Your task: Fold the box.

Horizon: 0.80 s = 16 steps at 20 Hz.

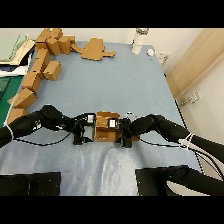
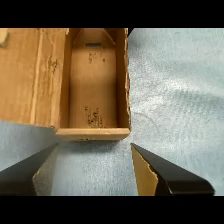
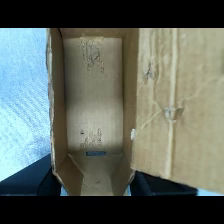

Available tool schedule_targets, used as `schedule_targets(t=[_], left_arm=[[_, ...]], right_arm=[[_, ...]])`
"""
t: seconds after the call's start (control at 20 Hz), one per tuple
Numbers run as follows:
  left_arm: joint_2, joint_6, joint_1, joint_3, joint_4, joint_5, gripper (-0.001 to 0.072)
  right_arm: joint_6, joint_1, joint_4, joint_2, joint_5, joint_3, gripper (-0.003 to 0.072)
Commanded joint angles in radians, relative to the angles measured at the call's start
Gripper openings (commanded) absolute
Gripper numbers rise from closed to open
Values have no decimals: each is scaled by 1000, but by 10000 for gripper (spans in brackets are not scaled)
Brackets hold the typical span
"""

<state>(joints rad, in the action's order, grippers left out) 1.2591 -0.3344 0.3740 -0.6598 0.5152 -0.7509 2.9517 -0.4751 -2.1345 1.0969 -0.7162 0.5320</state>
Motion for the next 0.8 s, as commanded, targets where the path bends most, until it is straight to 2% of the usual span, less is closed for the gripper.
schedule_targets(t=[0.0, 0.25, 0.75], left_arm=[[23, -9, 31, 2, -9, 29, 691], [82, -9, 57, 0, -89, 63, 691], [83, -10, 69, 0, -93, 90, 691]], right_arm=[[0, 0, 0, 0, 0, 0, 507], [0, 0, 0, 0, 0, 0, 507], [0, 0, 0, 0, 0, 0, 507]])
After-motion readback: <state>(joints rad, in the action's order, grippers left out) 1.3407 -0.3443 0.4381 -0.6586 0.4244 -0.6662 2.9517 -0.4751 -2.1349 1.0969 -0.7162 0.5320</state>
